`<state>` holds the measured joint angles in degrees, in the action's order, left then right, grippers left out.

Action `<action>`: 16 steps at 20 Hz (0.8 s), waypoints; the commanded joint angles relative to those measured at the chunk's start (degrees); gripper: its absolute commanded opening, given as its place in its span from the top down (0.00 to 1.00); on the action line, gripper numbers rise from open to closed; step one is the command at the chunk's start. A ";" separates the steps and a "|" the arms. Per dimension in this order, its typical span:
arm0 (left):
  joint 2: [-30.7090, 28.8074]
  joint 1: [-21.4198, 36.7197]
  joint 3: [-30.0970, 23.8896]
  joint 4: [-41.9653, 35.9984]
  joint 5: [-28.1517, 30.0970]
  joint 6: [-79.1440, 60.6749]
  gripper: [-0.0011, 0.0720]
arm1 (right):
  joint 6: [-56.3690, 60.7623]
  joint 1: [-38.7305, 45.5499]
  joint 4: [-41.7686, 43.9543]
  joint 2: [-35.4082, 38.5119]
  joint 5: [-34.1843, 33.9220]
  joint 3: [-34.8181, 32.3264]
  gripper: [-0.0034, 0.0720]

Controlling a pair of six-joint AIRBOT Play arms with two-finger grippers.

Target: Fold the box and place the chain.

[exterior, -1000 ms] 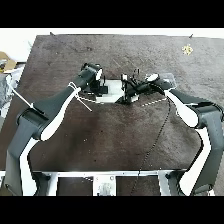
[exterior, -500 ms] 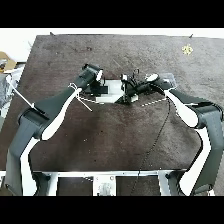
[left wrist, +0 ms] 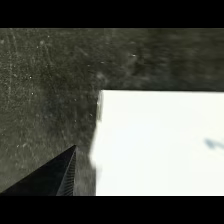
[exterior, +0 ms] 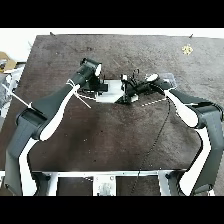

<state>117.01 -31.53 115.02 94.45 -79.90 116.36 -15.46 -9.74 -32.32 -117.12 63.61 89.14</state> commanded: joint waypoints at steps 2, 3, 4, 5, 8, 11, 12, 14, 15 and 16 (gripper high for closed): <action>-2.34 -0.02 2.34 0.00 -3.15 -7.54 0.59 | 0.02 0.04 0.00 0.00 0.04 0.00 0.37; -3.19 -0.02 2.36 0.33 -3.04 -8.57 0.59 | 0.02 0.04 0.00 0.00 0.04 0.00 0.37; -4.09 -0.02 2.29 0.81 -3.06 -9.70 0.59 | 0.02 0.04 0.00 0.00 0.04 0.00 0.37; -5.05 -0.02 2.29 1.38 -3.02 -11.85 0.58 | 0.02 0.04 0.00 0.00 0.04 0.00 0.37; -7.48 -0.02 2.29 2.14 -1.40 -27.21 0.58 | 0.02 0.04 0.00 0.00 0.02 0.00 0.37; -9.79 1.53 2.29 -0.39 3.61 -38.97 0.58 | 0.02 0.04 0.00 0.00 0.07 0.00 0.37; -10.56 3.10 2.29 -4.00 4.76 -41.35 0.58 | 0.02 0.04 0.00 0.00 0.04 0.00 0.37; -11.23 7.39 2.29 -13.94 5.14 -48.57 0.58 | 0.02 0.04 0.00 0.00 0.04 0.00 0.37; -11.21 9.94 2.03 -19.23 5.33 -53.24 0.58 | 0.02 0.04 0.00 0.00 0.04 0.00 0.37; -11.21 12.13 1.36 -23.85 5.68 -57.79 0.58 | 0.02 0.04 0.00 0.00 0.04 0.00 0.37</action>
